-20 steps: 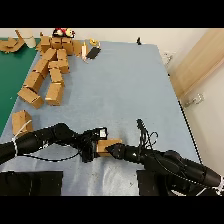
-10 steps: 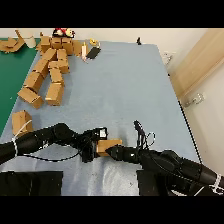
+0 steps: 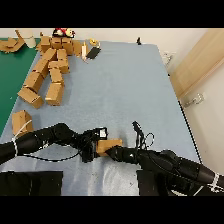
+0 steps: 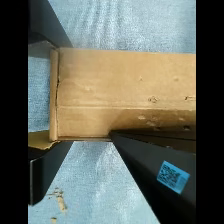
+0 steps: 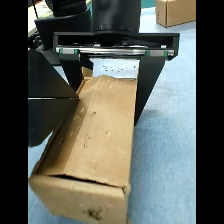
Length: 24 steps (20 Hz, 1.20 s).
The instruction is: Fold the box.
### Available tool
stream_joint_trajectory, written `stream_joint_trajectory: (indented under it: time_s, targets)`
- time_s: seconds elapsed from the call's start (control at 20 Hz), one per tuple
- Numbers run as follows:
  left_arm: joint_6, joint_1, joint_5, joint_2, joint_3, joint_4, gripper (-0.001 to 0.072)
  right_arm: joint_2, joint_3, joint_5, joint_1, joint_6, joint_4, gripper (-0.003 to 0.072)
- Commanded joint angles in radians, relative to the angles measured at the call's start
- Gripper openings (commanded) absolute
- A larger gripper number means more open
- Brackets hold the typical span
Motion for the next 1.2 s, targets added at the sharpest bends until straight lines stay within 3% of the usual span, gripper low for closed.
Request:
stream_joint_trajectory:
  time_s: [0.0,0.3,0.55,0.7,0.95,1.15]
  targets:
    - [0.0,0.0,0.0,0.0,0.0,0.0,0.0451,-0.001,-0.001,0.0,0.0,0.0,-0.004,0.0003]
    - [0.0,0.0,0.0,0.0,0.0,0.0,0.0451,0.065,0.002,-0.002,0.0,0.0,-0.022,0.0003]
    - [0.0,0.0,0.0,0.0,0.0,0.0,0.0451,0.161,0.005,-0.117,-0.072,0.08,-0.194,0.0003]
    - [0.0,0.0,0.0,0.0,0.0,0.0,0.0451,0.172,0.061,-0.286,-0.154,0.085,-0.336,0.0003]
    - [0.0,0.0,0.0,0.0,0.0,0.0,0.0451,0.171,0.262,-0.737,-0.324,0.183,-0.779,0.0004]
    - [0.0,0.0,0.0,0.0,0.0,0.0,0.0451,0.133,0.38,-0.856,-0.393,0.102,-0.89,0.0004]
